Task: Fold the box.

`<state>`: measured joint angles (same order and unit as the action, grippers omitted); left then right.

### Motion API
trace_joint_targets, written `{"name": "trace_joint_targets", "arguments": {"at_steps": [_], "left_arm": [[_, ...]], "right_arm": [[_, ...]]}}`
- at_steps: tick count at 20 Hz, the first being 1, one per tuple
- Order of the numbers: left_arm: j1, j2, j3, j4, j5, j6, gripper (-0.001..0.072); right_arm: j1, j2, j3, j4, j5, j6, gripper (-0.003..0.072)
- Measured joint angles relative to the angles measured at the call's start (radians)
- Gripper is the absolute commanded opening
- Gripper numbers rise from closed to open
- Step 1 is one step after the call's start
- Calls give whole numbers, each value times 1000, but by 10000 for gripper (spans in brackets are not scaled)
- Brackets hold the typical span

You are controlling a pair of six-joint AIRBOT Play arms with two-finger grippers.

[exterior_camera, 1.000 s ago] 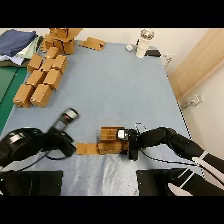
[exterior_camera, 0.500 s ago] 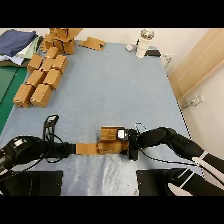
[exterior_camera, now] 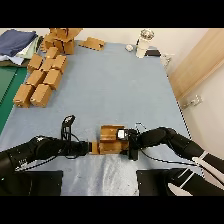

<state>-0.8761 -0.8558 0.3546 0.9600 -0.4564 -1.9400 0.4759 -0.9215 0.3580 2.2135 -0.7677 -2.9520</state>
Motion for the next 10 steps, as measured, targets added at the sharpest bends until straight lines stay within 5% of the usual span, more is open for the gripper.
{"name": "trace_joint_targets", "arguments": {"at_steps": [10], "left_arm": [[-6, -15, 104, -43, -24, 106, 16]], "right_arm": [[0, 0, 0, 0, 0, 0, 483]]}}
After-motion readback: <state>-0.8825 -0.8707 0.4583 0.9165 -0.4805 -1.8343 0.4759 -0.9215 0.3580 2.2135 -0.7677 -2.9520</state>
